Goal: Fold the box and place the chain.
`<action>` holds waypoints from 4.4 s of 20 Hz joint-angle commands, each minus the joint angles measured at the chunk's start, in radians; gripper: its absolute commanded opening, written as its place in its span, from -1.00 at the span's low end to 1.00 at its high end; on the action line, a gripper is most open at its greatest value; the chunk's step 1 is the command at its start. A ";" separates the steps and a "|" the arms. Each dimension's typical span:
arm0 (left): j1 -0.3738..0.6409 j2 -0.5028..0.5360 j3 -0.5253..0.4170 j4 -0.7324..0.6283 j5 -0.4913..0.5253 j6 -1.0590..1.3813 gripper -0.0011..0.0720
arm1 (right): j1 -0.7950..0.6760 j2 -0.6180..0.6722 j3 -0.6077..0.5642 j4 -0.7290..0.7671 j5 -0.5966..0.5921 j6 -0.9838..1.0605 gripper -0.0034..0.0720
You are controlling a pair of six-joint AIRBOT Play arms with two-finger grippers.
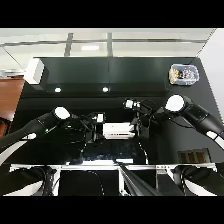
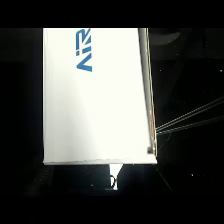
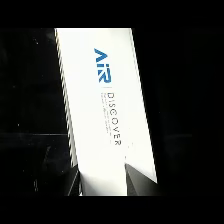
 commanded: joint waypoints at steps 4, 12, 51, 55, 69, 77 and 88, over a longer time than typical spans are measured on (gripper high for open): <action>0.000 -0.001 0.000 0.000 0.000 0.000 -0.01 | 0.001 0.000 -0.021 -0.006 0.003 0.001 -0.08; 0.000 -0.001 0.000 0.000 0.000 0.000 -0.01 | 0.000 0.027 -0.023 -0.008 0.023 0.015 0.10; 0.034 0.203 0.063 0.055 -0.063 -0.176 0.98 | -0.642 0.412 -0.032 0.049 0.302 0.777 -0.87; -0.065 0.085 0.174 -0.056 0.005 -0.204 0.97 | -0.646 0.411 -0.074 0.075 0.229 0.779 -0.87; -0.150 -0.216 0.348 -0.065 -0.180 -0.366 0.97 | -0.594 0.411 -0.109 0.077 0.168 0.751 -0.87; -0.151 -0.216 0.356 0.016 -0.196 -0.314 0.97 | -0.594 0.411 -0.110 0.077 0.167 0.742 -0.87; -0.200 -0.196 0.397 0.330 -0.050 -0.618 -0.08 | -0.594 0.411 -0.141 0.079 0.132 0.742 -0.87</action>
